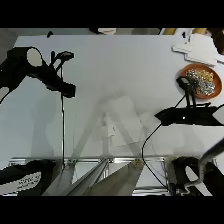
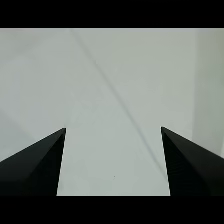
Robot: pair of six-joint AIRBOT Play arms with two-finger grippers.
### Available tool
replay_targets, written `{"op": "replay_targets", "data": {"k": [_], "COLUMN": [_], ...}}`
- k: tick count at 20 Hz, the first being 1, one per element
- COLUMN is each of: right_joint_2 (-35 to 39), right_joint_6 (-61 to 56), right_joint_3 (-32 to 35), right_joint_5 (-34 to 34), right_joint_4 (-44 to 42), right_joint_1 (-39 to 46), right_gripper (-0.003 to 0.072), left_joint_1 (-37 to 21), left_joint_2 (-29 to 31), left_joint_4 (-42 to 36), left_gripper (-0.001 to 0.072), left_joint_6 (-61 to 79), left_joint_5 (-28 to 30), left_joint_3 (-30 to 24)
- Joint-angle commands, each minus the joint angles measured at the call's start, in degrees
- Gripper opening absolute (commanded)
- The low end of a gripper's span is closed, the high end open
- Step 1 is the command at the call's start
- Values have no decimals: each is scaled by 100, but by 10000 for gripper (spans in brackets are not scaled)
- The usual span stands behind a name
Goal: Fold the box and place the chain.
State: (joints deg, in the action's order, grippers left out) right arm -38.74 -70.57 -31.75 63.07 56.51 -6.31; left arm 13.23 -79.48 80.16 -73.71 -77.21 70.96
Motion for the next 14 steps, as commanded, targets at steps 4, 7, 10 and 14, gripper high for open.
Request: {"op": "replay_targets", "data": {"k": [4,7,10,14], "right_joint_2": [146,146,146,146], "right_joint_6": [-313,-496,-509,-509], "right_joint_3": [251,251,251,251], "right_joint_5": [-898,-876,-868,-868], "right_joint_4": [-26,203,243,330], "right_joint_1": [-815,-815,-815,-815], "right_gripper": [20,20,20,20], "left_joint_1": [-13,-63,-315,-632], "left_joint_2": [0,13,284,719], "left_joint_4": [-516,-748,-1847,-2883], "left_gripper": [646,645,636,637], "left_joint_6": [929,944,1366,2518], "left_joint_5": [225,-323,-247,343], "left_joint_3": [-2,-79,-846,-2000]}}
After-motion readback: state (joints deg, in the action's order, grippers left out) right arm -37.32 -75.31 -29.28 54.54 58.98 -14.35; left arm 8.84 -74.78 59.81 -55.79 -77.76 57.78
